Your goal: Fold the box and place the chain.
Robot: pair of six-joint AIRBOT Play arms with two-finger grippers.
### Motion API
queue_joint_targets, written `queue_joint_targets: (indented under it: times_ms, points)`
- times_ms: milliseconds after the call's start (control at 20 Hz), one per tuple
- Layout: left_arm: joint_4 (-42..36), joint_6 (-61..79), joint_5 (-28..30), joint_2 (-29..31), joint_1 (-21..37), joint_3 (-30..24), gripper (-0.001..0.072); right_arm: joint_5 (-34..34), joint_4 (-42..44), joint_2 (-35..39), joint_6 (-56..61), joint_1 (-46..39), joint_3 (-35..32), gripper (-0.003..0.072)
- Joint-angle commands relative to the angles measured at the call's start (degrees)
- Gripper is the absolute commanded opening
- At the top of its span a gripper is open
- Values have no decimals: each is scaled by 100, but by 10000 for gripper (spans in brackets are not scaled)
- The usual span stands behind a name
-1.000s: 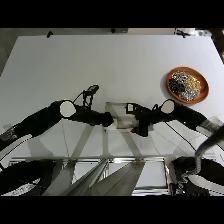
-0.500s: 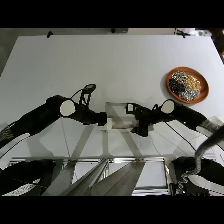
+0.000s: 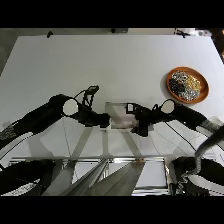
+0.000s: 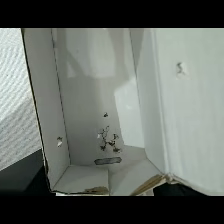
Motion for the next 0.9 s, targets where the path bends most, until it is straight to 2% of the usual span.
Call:
queue_joint_targets:
  times_ms: [0,400,850]
  points:
    - [-210,15,-4,-35,-22,7,516,2,2,4,2,4,0,514]
    - [-289,129,428,-216,-57,7,515,2,4,4,2,4,-2,514]
    - [-157,66,516,-326,-92,7,503,2,2,4,0,4,-2,514]
